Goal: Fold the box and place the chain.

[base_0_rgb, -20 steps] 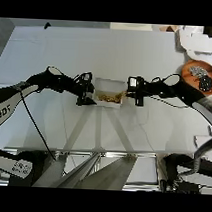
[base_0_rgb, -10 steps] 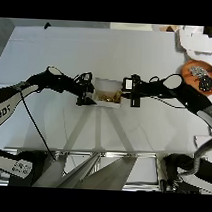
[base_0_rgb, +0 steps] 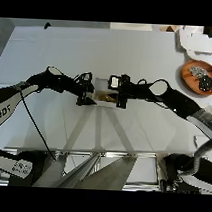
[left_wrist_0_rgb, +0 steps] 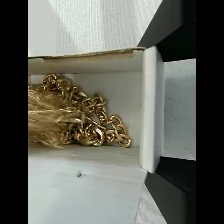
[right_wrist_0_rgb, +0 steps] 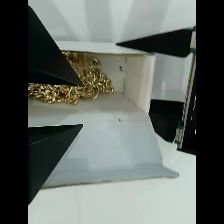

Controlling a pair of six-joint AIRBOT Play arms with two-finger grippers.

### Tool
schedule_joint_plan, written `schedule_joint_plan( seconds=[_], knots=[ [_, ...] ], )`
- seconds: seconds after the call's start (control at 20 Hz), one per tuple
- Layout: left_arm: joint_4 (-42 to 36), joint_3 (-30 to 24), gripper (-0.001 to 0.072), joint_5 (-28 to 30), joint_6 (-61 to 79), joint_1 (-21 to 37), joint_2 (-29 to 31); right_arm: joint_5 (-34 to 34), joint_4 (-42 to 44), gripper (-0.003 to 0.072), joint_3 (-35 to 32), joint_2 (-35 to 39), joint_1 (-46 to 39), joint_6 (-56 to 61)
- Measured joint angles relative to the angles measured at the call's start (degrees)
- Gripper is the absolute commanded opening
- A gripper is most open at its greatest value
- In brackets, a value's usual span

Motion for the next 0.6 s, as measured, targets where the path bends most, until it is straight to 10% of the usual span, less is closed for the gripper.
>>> schedule_joint_plan(
  seconds=[0.6],
  knots=[
    [0.0, 0.0, 0.0344, 0.0, 0.0, 0.0, 0.0, 15.8, -20.4, 0.0235, 28.5, -8.3, -3.9, 49.4]
  ],
)
